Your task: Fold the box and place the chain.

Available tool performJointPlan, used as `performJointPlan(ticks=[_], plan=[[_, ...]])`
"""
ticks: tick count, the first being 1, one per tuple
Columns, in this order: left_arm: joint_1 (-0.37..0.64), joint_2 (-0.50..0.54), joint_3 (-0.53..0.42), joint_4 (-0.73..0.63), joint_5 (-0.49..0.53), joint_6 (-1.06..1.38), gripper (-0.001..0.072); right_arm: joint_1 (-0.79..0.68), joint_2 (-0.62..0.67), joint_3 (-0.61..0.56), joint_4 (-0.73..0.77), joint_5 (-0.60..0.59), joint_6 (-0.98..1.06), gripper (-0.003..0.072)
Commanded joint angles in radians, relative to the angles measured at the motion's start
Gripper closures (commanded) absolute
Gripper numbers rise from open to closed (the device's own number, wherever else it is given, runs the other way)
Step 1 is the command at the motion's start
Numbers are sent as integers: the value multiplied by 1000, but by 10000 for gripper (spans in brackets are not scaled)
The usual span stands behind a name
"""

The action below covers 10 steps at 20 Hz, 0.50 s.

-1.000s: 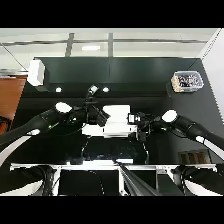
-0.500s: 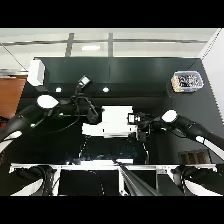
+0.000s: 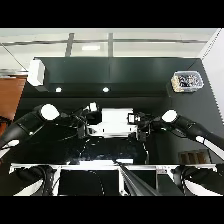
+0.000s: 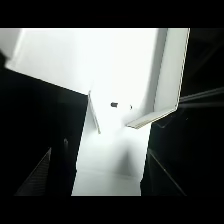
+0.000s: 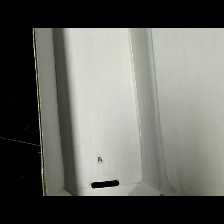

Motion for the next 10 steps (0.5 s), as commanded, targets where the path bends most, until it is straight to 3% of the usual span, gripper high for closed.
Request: performJointPlan(ticks=[1,2,5,8,10], plan=[[-46,-49,-8,31,59,40,23,1,0,-1,0,0,0,266],[-58,-56,-8,-3,60,40,68,1,0,-1,0,0,0,266],[-74,-61,-8,-117,61,40,320,1,0,-1,0,0,0,266],[-74,-66,-8,-166,63,40,373,1,0,-1,0,0,0,265],[-74,-74,-8,-203,68,41,486,1,0,-1,0,0,0,266]])
